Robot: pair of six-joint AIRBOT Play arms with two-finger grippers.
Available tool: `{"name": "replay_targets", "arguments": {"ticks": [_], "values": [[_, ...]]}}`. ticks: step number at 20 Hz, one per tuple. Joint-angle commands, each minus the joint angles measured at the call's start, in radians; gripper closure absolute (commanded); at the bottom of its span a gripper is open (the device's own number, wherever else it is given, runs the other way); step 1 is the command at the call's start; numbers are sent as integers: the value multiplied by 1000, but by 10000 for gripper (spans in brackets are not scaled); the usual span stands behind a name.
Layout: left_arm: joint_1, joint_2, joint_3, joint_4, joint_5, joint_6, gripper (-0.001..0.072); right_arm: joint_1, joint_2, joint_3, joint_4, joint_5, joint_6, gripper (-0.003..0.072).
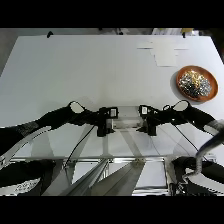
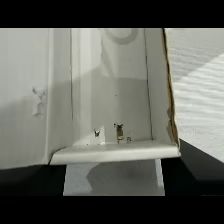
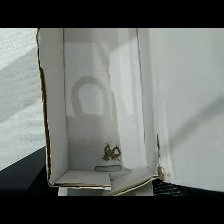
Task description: Fold the box and place the chain.
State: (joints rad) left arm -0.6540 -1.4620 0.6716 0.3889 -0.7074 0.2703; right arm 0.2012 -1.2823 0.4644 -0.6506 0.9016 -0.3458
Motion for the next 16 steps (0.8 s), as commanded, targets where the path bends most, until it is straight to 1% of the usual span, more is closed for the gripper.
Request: {"name": "replay_targets", "arguments": {"ticks": [1, 2, 3, 16], "values": [[-2, -2, 0, -14, 11, -5, 449, 0, 0, 0, 0, 0, 0, 230], [-2, -2, 0, -14, 11, -6, 513, 0, 0, 0, 0, 0, 0, 230], [-2, -2, 0, -14, 11, -6, 501, 0, 0, 0, 0, 0, 0, 230], [-2, -1, 0, -14, 11, -6, 501, 0, 0, 0, 0, 0, 0, 230]]}}
